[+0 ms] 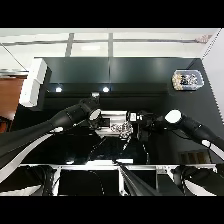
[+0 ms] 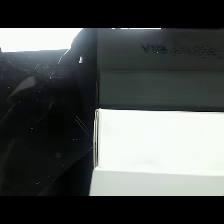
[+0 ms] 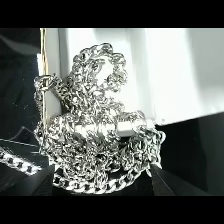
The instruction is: Fold the box and place the chain.
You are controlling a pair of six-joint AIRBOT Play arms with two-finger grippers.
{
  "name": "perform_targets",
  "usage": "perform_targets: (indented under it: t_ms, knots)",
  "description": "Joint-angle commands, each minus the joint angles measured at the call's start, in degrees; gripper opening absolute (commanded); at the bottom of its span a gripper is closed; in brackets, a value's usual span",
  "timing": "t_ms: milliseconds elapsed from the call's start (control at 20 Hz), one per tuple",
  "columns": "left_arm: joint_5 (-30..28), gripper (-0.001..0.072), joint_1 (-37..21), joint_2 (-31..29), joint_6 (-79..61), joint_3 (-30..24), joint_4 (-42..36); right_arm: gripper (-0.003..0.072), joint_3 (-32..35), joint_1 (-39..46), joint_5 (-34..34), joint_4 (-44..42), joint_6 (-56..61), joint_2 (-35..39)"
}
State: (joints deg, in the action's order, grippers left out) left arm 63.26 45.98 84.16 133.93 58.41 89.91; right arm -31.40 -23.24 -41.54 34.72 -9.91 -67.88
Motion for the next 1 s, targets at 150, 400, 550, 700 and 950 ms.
perform_targets:
  t_ms: [150, 400, 550, 700, 950]
  knots:
    - [0.0, 0.0034, 0.0, 0.0, 0.0, 0.0, 0.0, 0.0705, 0.0, -0.4, 1.3, -3.7, -6.0, -3.4]
    - [0.0, 0.0034, 0.0, 0.0, 0.0, 0.0, 0.0, 0.0705, 0.0, -0.4, 3.3, -3.6, -5.9, -3.8]
    - [0.0, 0.0034, 0.0, 0.0, 0.0, 0.0, 0.0, 0.0703, 0.0, -0.4, 3.2, -3.6, -5.2, -3.8]
    - [0.0, 0.0035, 0.0, 0.0, 0.0, 0.0, 0.0, 0.0421, 0.0, -0.4, 3.2, -3.7, -3.0, -3.8]
    - [0.0, 0.0034, 0.0, 0.0, 0.0, 0.0, 0.0, 0.0017, 0.0, -0.4, -0.9, -3.1, 3.0, -3.4]
